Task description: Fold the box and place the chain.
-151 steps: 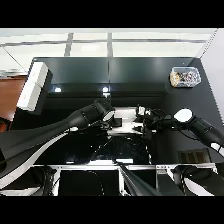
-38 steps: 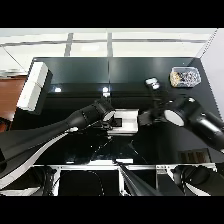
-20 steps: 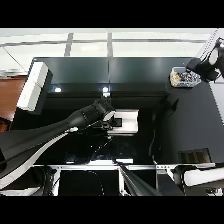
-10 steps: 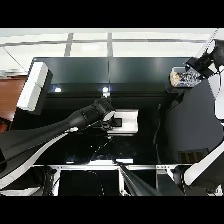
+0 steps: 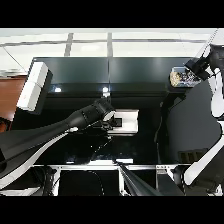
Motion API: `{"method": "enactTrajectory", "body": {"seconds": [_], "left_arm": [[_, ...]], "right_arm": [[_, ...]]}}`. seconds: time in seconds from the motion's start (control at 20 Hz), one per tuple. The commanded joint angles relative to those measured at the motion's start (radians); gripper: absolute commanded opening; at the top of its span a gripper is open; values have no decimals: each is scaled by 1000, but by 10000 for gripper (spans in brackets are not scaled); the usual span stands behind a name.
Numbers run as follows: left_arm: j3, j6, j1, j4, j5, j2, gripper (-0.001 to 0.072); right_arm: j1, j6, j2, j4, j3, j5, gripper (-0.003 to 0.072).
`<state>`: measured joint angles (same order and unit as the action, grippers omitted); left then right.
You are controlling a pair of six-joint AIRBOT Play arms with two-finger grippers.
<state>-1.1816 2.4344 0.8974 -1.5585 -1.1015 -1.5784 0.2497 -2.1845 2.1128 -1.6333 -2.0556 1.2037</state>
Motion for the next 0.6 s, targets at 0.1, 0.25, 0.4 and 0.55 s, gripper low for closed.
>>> {"method": "enactTrajectory", "body": {"seconds": [0.1,0.25,0.4,0.55], "left_arm": [[-1,0,-1,0,2,0,27],[-1,0,-1,0,1,0,27],[-1,0,-1,0,1,0,27],[-1,0,-1,0,0,0,27]], "right_arm": [[28,142,-3,64,0,125,16],[29,261,-80,65,0,106,15],[28,445,-214,117,0,91,14],[37,576,-374,224,18,108,14]]}}
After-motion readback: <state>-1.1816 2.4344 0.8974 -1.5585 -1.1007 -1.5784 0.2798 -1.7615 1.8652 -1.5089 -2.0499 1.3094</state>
